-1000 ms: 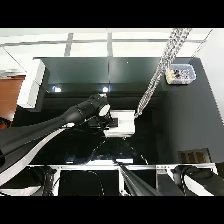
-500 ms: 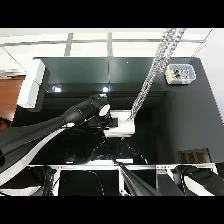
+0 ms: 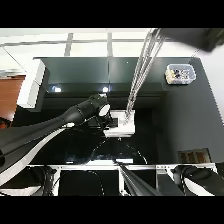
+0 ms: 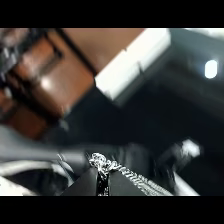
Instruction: Fold the box and place the chain.
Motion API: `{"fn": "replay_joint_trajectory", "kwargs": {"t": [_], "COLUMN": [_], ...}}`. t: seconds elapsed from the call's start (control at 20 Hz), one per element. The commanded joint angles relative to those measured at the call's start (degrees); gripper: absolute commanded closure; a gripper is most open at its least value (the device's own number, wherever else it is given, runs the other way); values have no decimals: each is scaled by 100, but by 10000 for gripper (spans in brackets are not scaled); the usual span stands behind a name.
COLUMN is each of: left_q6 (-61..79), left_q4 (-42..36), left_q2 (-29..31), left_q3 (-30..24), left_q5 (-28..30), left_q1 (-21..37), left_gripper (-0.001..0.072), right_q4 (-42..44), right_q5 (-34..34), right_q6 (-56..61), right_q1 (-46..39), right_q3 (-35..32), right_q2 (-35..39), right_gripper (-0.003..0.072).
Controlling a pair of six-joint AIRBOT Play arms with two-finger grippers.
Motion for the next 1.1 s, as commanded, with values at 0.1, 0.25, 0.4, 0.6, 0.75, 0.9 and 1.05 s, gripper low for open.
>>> {"fn": "replay_joint_trajectory", "kwargs": {"t": [0.1, 0.25, 0.4, 0.6, 0.75, 0.9, 1.05], "left_q6": [2, 2, 2, 2, 0, 2, 2], "left_q4": [2, 2, 2, 0, 0, 2, 2], "left_q2": [-2, -2, -2, -2, -2, -2, -2], "left_q3": [4, 4, 4, 4, 4, 4, 4], "left_q5": [2, 4, 2, 0, 2, 7, 4], "left_q1": [-2, -2, -2, -2, -2, -2, -2], "left_gripper": [683, 683, 683, 683, 683, 683, 683], "right_q4": [-848, -973, -977, -960, -949, -949, -949], "right_q5": [592, 1102, 1012, 304, -203, -1001, -2083], "right_q6": [17, -33, -66, -116, -114, -79, -66], "right_q1": [273, 273, 297, 422, 542, 667, 861], "right_q3": [-570, -1045, -1700, -2490, -3163, -3993, -4830], "right_q2": [0, 7, 17, 15, 15, 15, 13], "right_gripper": [665, 665, 665, 664, 664, 665, 664]}}
